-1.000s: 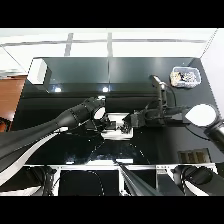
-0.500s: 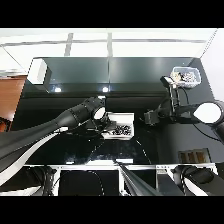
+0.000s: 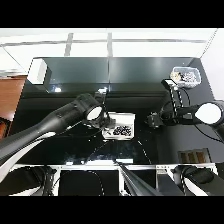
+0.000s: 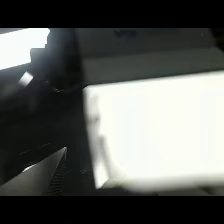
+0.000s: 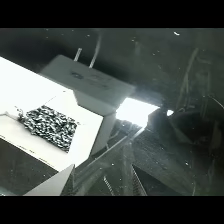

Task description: Fold the box and place the chain.

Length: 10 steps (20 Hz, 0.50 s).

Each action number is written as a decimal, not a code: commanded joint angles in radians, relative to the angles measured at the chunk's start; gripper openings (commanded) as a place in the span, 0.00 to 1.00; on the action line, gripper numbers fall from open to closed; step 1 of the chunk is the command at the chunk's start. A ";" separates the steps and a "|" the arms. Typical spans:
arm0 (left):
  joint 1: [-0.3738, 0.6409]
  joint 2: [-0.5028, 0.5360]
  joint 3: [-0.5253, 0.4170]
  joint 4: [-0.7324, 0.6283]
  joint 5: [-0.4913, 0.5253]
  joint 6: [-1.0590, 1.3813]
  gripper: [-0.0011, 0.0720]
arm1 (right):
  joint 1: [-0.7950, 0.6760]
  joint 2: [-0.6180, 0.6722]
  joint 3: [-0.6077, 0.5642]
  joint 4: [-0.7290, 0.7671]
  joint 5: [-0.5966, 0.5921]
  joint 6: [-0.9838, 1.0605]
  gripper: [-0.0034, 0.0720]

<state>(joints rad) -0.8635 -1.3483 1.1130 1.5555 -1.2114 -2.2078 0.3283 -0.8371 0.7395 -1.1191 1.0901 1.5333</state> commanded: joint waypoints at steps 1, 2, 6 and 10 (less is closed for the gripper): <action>-0.014 0.179 -0.063 0.270 -0.132 0.035 0.66 | 0.001 0.001 0.000 -0.016 0.005 0.000 0.60; 0.006 0.235 -0.112 0.316 -0.153 0.035 0.66 | 0.001 0.001 0.000 -0.016 0.004 0.000 0.60; 0.229 0.407 -0.362 0.234 -0.056 0.040 0.66 | 0.001 0.001 0.000 -0.016 -0.002 0.013 0.60; 0.502 0.409 -0.544 -0.389 0.256 0.608 0.66 | 0.001 0.001 0.000 -0.015 -0.011 0.067 0.60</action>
